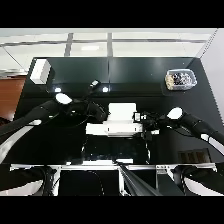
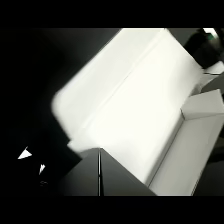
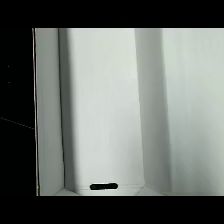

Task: Fold the box and place the chain.

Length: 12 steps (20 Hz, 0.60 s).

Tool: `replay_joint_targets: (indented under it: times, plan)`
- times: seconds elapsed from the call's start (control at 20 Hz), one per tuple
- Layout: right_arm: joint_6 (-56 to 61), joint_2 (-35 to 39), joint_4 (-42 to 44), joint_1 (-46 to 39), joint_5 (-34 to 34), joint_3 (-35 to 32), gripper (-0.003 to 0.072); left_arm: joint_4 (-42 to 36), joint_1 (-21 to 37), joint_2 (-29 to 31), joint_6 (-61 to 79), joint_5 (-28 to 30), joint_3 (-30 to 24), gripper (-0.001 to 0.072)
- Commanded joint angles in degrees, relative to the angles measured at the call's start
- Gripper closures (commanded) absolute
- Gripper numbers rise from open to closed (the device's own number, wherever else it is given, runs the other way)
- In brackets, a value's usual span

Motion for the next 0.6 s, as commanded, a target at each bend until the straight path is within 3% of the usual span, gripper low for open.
replay_joint_targets:
  times: [0.0,0.15,0.35,0.4,0.45,0.5,0.55]
  plan:
    - [0.13,0.02,0.09,-0.02,0.00,-0.02,0.0580,11.28,3.21,9.60,-5.27,-4.22,-0.13,0.0686]
    - [0.13,0.02,0.09,-0.02,0.00,-0.02,0.0580,13.92,5.60,16.39,-3.08,-6.69,-5.20,0.0685]
    - [0.13,0.02,0.09,-0.02,0.00,-0.02,0.0580,13.53,5.46,18.01,25.70,-7.54,-14.10,0.0662]
    - [0.13,0.02,0.09,-0.02,0.00,-0.02,0.0580,13.42,5.27,17.94,34.51,-6.56,-15.56,0.0426]
    - [0.13,0.02,0.09,-0.02,0.00,-0.02,0.0580,13.40,4.79,17.92,42.14,-4.81,-16.50,0.0132]
    - [0.13,0.02,0.09,-0.02,0.00,-0.02,0.0580,13.49,3.93,17.62,44.04,-2.82,-16.74,-0.0001]
    - [0.13,0.02,0.09,-0.02,0.00,-0.02,0.0580,13.46,3.08,17.27,44.52,-0.59,-16.74,-0.0001]
